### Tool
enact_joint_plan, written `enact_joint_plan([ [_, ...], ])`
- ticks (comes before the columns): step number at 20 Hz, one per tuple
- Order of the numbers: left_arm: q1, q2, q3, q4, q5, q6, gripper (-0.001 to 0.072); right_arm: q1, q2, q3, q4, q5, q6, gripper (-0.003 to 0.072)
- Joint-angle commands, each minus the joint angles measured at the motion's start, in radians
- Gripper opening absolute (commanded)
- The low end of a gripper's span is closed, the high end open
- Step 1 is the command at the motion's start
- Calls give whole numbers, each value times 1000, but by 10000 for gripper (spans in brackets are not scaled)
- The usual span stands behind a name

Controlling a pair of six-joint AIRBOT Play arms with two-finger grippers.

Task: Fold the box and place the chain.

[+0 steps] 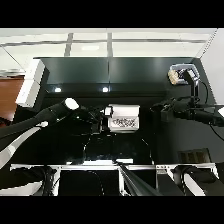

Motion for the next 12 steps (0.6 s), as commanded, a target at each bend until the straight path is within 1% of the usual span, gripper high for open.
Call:
enact_joint_plan([
  [1,-6,0,1,2,2,14,330,2,-1,-1,0,-45,18,387],
  [2,-6,0,1,2,3,14,331,2,-5,-3,0,-91,122,575],
  [3,-6,0,1,2,3,14,331,3,-14,-3,1,-118,203,719],
  [4,-6,0,1,2,3,14,331,13,-30,-3,0,-152,214,719],
  [5,-6,0,0,2,3,14,331,27,-51,-3,0,-215,252,717],
  [6,-6,0,0,2,3,14,331,44,-86,-2,1,-283,315,717],
  [7,-6,0,0,2,3,14,331,58,-130,5,3,-327,346,717],
  [8,-6,0,0,2,3,14,331,73,-190,21,5,-333,351,717],
  [10,-6,0,0,2,3,14,332,119,-315,66,23,-290,349,716],
  [11,-6,0,0,2,3,14,332,145,-365,89,23,-258,318,716],
  [12,-6,0,1,2,3,14,332,171,-399,108,20,-226,235,716],
])
